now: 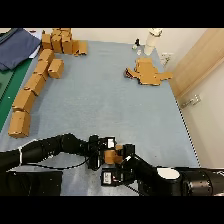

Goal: Fold the box.

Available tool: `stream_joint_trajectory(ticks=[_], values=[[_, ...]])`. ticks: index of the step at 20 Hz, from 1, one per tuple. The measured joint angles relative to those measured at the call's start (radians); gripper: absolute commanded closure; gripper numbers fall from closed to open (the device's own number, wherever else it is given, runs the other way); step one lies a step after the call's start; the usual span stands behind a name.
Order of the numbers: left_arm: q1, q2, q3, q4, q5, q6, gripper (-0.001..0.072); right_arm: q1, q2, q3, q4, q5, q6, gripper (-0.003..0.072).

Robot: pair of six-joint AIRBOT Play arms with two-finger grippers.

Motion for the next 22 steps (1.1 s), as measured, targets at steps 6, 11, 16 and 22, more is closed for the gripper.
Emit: stream_joint_trajectory(ticks=[6,11,16,22], values=[[0.0,0.0,0.0,0.0,0.0,0.0,0.0259,0.0,-0.025,-0.002,-0.033,0.02,0.0,0.0214],[0.0,0.0,0.0,0.0,0.0,0.0,0.0259,0.0,-0.039,-0.002,-0.04,0.032,0.0,0.023],[0.0,0.0,0.0,0.0,0.0,0.0,0.0259,0.0,-0.065,-0.002,-0.046,0.043,0.0,0.0231],[0.0,0.0,0.0,0.0,0.0,0.0,0.0259,0.0,-0.077,-0.002,-0.032,0.047,0.0,0.0325]])
